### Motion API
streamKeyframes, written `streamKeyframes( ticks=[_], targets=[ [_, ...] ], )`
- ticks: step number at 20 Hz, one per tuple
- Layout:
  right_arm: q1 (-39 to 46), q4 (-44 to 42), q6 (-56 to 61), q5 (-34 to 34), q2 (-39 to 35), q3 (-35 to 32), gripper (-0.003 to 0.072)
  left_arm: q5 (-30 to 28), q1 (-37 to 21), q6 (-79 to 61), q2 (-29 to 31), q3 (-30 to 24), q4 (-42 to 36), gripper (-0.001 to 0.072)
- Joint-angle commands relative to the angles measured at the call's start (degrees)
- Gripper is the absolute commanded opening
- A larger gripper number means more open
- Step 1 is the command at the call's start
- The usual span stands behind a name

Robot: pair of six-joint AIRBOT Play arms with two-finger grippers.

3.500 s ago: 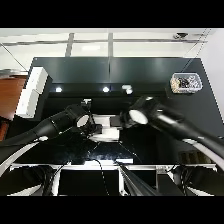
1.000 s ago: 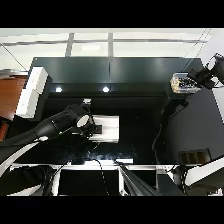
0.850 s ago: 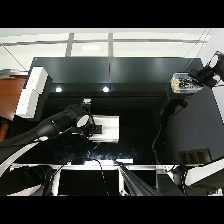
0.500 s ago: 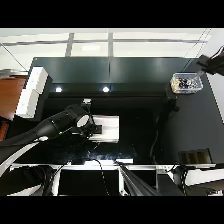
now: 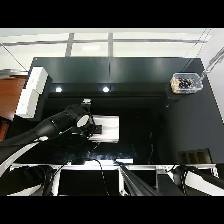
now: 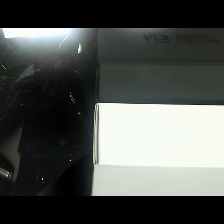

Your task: Fold the box and place the chain.

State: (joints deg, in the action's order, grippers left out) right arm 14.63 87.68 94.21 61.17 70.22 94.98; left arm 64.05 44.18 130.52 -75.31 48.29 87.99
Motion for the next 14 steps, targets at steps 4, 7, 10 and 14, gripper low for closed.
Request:
streamKeyframes(
  ticks=[4, 7, 10, 14],
  targets=[
    [-1.7, -11.9, -4.1, 2.6, -12.0, 0.1, 0.0023, 1.0, 0.0, 0.0, 0.0, 0.0, 0.0, 0.003],
    [-8.6, -12.2, -4.7, 5.0, -15.7, 0.0, 0.0023, 1.0, 0.0, 0.0, 0.0, 0.0, 0.0, 0.003],
    [-14.7, -12.2, -5.1, 6.1, -19.1, 0.0, 0.0023, 1.1, 0.0, 0.0, 0.0, 0.0, 0.0, 0.0029],
    [-20.0, -12.6, -5.1, 6.8, -22.0, 0.0, 0.0023, 1.2, 0.0, 0.0, 0.0, 0.0, 0.0, 0.003]
  ],
)
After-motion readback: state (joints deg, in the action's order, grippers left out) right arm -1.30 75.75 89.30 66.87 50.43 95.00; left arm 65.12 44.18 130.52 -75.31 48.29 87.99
